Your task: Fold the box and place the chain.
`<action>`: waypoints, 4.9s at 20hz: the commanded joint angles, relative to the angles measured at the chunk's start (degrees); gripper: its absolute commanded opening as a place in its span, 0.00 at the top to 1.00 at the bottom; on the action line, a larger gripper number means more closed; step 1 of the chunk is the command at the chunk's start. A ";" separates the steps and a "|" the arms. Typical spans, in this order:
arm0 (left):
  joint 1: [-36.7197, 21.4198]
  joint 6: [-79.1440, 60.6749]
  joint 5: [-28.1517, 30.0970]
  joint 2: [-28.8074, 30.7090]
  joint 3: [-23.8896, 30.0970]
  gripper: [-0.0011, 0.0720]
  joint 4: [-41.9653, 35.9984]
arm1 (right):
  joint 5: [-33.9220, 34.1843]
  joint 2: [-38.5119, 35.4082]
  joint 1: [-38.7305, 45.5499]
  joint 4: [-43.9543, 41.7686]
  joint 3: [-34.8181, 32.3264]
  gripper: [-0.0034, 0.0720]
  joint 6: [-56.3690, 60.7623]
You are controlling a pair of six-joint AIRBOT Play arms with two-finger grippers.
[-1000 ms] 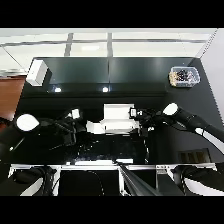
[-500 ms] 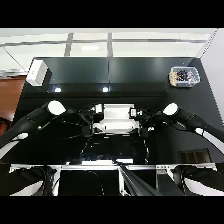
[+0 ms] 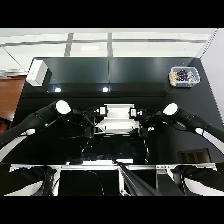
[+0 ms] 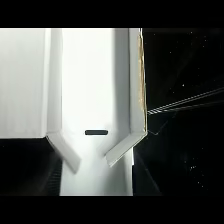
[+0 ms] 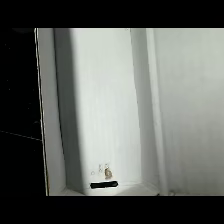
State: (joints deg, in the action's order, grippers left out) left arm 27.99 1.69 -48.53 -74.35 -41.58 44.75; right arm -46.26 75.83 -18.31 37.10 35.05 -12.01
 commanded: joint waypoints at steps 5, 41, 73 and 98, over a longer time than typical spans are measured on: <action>-0.04 -2.99 -2.95 -0.63 -0.07 0.79 -3.65 | -0.02 0.02 -0.02 0.00 -0.04 0.93 0.02; -14.12 49.31 -12.61 12.17 -2.97 0.95 17.55 | -0.02 0.02 -0.02 0.00 -0.04 0.93 0.02; -12.96 51.32 -20.09 -8.98 -2.25 0.07 -19.67 | -0.02 0.02 -0.02 0.00 -0.04 0.93 0.02; 3.61 90.33 -10.14 -9.05 -14.36 0.38 7.76 | -0.02 0.02 -0.02 0.00 -0.04 0.93 0.02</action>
State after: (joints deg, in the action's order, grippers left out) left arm 31.31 90.91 -59.57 -83.35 -55.79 50.22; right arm -46.28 75.81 -18.26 37.30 35.05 -12.01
